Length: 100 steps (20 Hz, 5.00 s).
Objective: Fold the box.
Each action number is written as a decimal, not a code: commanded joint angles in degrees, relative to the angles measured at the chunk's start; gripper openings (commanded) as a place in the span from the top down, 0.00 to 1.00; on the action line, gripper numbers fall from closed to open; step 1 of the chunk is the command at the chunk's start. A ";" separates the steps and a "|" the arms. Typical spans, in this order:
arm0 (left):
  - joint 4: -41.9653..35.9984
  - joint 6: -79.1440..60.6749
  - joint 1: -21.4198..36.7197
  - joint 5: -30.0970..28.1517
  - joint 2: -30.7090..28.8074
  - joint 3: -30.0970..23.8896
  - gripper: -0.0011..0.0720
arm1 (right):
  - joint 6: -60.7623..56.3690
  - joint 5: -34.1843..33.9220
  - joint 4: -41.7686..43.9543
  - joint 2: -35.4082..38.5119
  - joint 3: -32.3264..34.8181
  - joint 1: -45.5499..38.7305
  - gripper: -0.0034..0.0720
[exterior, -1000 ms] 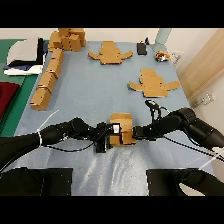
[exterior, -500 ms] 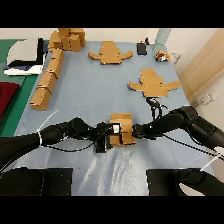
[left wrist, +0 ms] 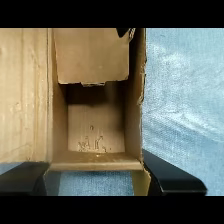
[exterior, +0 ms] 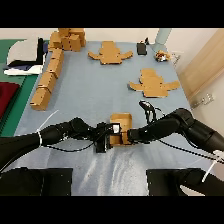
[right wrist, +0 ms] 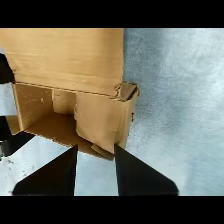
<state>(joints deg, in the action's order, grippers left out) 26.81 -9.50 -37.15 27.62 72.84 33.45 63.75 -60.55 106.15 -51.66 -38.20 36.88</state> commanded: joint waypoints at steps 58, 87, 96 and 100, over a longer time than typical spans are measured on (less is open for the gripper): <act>0.00 -0.02 -0.02 -0.02 0.02 0.07 0.45 | 20.79 5.40 14.29 -3.98 10.64 -21.57 0.95; 0.00 -0.02 -0.02 -0.02 0.02 0.07 0.45 | 20.76 2.32 17.55 1.73 8.02 -18.21 0.39; 0.00 -0.02 -0.02 -0.02 0.02 0.07 0.45 | 1.51 1.97 -3.28 -5.22 -0.50 -4.28 0.39; 0.00 -0.02 -0.02 -0.02 0.02 0.07 0.45 | -6.84 -4.28 -9.16 -11.21 -5.99 2.08 0.39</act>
<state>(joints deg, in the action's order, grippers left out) 26.81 -9.54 -37.15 27.59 72.88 33.45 64.27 -61.08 102.50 -59.35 -40.53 34.61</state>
